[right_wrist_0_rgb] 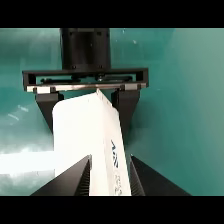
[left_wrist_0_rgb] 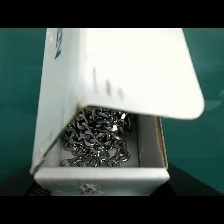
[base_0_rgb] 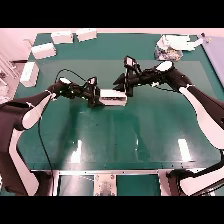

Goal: Fold the box and place the chain.

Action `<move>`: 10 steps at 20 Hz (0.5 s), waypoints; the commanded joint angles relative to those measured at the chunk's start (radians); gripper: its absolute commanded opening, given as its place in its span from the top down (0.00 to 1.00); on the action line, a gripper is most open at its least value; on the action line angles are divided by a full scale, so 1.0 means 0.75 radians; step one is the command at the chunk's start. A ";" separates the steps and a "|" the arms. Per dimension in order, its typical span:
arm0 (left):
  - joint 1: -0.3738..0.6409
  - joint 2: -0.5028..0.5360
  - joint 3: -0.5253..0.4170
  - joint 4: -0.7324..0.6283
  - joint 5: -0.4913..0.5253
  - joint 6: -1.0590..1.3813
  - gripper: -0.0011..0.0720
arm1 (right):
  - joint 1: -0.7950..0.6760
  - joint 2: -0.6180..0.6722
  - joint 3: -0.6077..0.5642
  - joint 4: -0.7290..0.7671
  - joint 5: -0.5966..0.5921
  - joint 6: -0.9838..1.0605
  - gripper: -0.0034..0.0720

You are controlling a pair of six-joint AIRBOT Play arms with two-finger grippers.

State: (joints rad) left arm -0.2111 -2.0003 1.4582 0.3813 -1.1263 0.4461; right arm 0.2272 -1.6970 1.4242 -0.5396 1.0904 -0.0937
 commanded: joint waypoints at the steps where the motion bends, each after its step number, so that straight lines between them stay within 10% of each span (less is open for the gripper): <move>1: 0.002 0.001 0.000 0.001 0.001 -0.001 0.50 | -0.001 -0.024 -0.003 -0.050 0.004 0.010 0.54; 10: 0.002 0.001 0.000 0.001 0.001 -0.001 0.50 | 0.001 -0.024 -0.003 -0.091 0.013 0.045 0.57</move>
State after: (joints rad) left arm -0.2111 -2.0003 1.4582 0.3813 -1.1259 0.4450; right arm 0.2268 -1.7145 1.4223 -0.6006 1.0981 -0.0643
